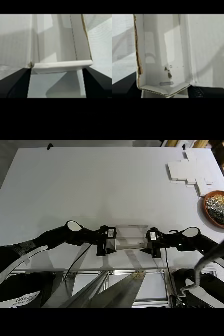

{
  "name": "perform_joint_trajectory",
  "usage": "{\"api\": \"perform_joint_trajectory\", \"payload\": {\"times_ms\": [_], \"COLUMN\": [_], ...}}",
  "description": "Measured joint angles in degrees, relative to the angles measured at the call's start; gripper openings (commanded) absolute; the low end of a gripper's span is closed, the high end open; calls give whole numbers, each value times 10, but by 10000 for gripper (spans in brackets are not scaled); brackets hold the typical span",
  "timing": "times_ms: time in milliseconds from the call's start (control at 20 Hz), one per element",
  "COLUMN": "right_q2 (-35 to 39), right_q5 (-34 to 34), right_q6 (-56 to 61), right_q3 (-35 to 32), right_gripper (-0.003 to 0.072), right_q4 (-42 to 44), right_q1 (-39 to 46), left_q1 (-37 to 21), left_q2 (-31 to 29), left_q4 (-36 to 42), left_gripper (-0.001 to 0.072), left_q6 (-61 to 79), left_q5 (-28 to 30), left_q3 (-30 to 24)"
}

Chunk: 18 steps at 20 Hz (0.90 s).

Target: Fold the box and place the chain.

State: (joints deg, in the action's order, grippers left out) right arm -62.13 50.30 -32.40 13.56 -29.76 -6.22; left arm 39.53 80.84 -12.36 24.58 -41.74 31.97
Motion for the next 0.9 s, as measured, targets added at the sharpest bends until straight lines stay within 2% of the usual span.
{"api": "perform_joint_trajectory", "payload": {"times_ms": [800, 850, 900], "right_q2": [0, 0, 0], "right_q5": [0, 0, 0], "right_q6": [0, 0, 0], "right_q3": [0, 0, 0], "right_gripper": [274, 274, 274], "right_q4": [1, 1, 1], "right_q1": [0, 0, 0], "left_q1": [16, 16, 16], "left_q2": [1, 1, 2], "left_q4": [-16, -16, -16], "left_gripper": [691, 659, 568], "left_q6": [-19, -19, -19], "left_q5": [25, 26, 25], "left_q3": [14, 14, 15]}}
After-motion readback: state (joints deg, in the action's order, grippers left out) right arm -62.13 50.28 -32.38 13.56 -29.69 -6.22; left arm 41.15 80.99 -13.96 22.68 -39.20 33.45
